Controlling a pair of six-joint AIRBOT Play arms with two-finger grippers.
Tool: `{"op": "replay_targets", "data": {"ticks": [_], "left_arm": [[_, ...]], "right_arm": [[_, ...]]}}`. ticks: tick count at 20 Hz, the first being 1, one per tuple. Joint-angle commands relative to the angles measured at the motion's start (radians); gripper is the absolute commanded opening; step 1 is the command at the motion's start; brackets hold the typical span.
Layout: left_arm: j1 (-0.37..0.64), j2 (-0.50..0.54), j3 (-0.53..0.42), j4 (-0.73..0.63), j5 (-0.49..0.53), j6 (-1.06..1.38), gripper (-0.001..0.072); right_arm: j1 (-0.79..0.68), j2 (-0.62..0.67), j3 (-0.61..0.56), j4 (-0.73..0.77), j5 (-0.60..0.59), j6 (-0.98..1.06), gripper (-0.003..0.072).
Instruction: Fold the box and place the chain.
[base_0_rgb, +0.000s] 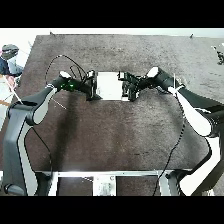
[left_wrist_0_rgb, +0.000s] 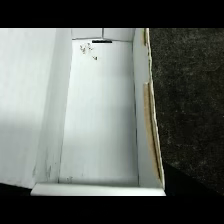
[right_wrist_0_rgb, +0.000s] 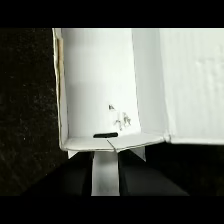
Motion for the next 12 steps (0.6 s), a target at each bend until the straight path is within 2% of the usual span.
{"op": "replay_targets", "data": {"ticks": [1,7,8,9,12], "left_arm": [[0.000,0.000,0.000,0.000,0.000,0.000,0.0240],[0.000,0.000,0.000,0.000,0.000,0.000,0.0240],[0.000,0.000,0.000,0.000,0.000,0.000,0.0240],[0.000,0.000,0.000,0.000,0.000,0.000,0.0240],[0.000,0.000,0.000,0.000,0.000,0.000,0.0240]], "right_arm": [[0.008,-0.009,0.000,0.074,-0.011,-0.055,0.0172],[0.032,-0.012,0.000,0.101,-0.061,-0.058,0.0185],[0.032,-0.016,0.000,0.100,-0.064,-0.058,0.0328],[0.032,-0.021,0.000,0.092,-0.064,-0.058,0.0431],[0.032,-0.025,0.000,0.077,-0.064,-0.058,0.0434]]}}
